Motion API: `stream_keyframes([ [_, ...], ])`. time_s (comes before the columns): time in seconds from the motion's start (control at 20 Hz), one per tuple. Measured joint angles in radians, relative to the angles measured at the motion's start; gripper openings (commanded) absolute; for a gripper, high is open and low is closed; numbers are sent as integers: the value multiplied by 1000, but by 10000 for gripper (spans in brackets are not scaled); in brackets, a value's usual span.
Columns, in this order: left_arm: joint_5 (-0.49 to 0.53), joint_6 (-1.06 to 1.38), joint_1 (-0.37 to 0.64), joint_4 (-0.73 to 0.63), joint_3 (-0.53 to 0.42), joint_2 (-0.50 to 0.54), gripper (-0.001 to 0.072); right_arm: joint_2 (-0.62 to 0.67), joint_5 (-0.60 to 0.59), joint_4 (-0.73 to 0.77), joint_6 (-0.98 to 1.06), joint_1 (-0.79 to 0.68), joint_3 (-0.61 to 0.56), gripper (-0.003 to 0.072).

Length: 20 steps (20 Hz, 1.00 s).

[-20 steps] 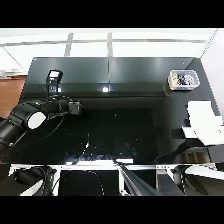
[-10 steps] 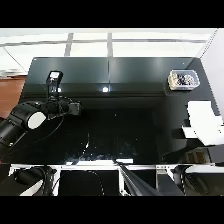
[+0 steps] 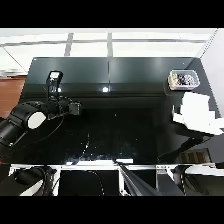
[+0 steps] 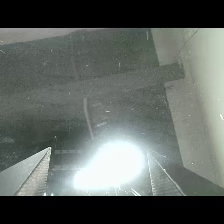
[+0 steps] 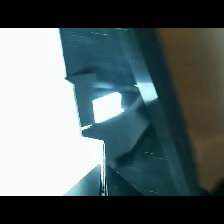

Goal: Fold the box and place the chain.

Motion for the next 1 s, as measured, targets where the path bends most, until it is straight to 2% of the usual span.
stream_keyframes([
  [0.25, 3, 0, 0, -2, 0, 0, 705, 194, -37, 167, -9, 132, -217, 14],
  [0.5, 32, 0, 0, -2, 0, -10, 705, 393, -130, 399, -19, 369, -509, 14],
  [0.75, 51, 2, -6, -42, 1, -78, 701, 504, -380, 664, -71, 756, -782, 14],
  [0.9, 21, 74, 31, -191, 11, -146, 694, 524, -560, 728, -80, 984, -859, 15],
  [1.0, -22, 246, 111, -434, 17, -214, 694, 529, -653, 750, -83, 1092, -881, 15],
])
